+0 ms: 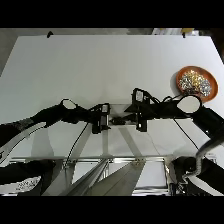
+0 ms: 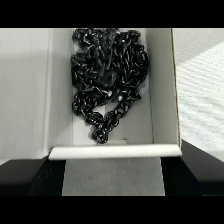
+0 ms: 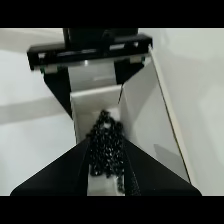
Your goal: Fold the box and place the chain.
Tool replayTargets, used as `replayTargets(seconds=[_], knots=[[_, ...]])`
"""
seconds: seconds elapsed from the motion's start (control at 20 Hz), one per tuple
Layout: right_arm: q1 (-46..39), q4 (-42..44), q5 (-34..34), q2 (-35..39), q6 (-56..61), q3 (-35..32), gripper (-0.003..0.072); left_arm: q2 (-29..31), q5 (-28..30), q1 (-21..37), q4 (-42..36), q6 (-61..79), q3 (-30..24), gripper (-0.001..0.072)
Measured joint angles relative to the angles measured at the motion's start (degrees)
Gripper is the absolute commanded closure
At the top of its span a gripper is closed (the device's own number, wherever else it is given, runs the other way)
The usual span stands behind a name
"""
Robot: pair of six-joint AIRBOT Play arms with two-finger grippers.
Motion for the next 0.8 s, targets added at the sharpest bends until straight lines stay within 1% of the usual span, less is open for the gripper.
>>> replayTargets(seconds=[0.1, 0.25, 0.4, 0.5, 0.6, 0.8], knots=[[-1.55, -1.77, 0.15, 0.28, 0.0, 0.0, 0.0459, 0.0, 0.0, 0.0, 0.0, 0.0, 0.0, 0.0456], [-6.1, -5.01, 1.07, 2.73, -0.04, 0.0, 0.0463, 0.0, 0.0, 0.0, 0.0, 0.0, 0.0, 0.0456], [-11.87, -12.35, 3.04, 4.28, -0.04, 0.0, 0.0469, 0.0, 0.0, 0.0, 0.0, -0.02, -0.02, 0.0456], [-15.21, -17.94, 3.48, 3.93, -0.07, 0.0, 0.0456, 0.0, 0.0, 0.0, 0.0, 0.0, -0.02, 0.0456], [-17.55, -22.36, 2.6, 2.64, -0.13, 0.0, 0.0406, 0.0, 0.0, 0.0, 0.0, -0.02, -0.02, 0.0456], [-19.37, -26.21, -1.97, -1.44, -1.7, 0.0, 0.0405, 0.0, 0.0, 0.0, 0.0, 0.0, -0.02, 0.0456]])
